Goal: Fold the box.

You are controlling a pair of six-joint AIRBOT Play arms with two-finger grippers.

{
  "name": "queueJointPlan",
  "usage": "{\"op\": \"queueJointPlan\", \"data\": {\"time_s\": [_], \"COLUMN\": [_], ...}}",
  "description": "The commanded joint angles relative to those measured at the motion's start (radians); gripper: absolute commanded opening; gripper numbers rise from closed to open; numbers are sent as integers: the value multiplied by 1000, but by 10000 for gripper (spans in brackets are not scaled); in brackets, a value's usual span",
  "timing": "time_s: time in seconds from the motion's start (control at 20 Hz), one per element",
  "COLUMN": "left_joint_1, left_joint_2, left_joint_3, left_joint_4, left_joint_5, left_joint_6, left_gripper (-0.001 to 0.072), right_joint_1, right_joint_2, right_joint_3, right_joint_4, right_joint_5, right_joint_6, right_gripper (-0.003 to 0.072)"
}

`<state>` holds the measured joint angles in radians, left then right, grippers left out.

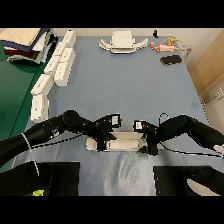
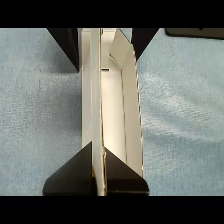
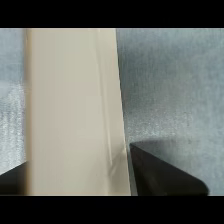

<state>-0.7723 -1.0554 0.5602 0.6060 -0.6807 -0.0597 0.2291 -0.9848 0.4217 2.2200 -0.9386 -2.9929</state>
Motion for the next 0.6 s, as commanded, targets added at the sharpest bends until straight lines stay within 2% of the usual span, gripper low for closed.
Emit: {"op": "queueJointPlan", "data": {"time_s": [0.0,0.1,0.15,0.2,0.55], "left_joint_1": [1,1,1,1,1], "left_joint_2": [0,0,0,0,0], "left_joint_3": [0,0,0,0,0], "left_joint_4": [0,0,0,0,0], "left_joint_5": [0,0,0,0,0], "left_joint_6": [0,0,0,0,0], "left_gripper": [13,13,13,13,13], "right_joint_1": [2,2,4,9,10], "right_joint_2": [-13,-13,-13,-13,-13], "right_joint_3": [1,1,1,0,0], "right_joint_4": [2,3,3,2,1], "right_joint_5": [14,14,14,14,21], "right_joint_6": [0,0,0,0,0], "right_gripper": [706,683,632,621,618]}}
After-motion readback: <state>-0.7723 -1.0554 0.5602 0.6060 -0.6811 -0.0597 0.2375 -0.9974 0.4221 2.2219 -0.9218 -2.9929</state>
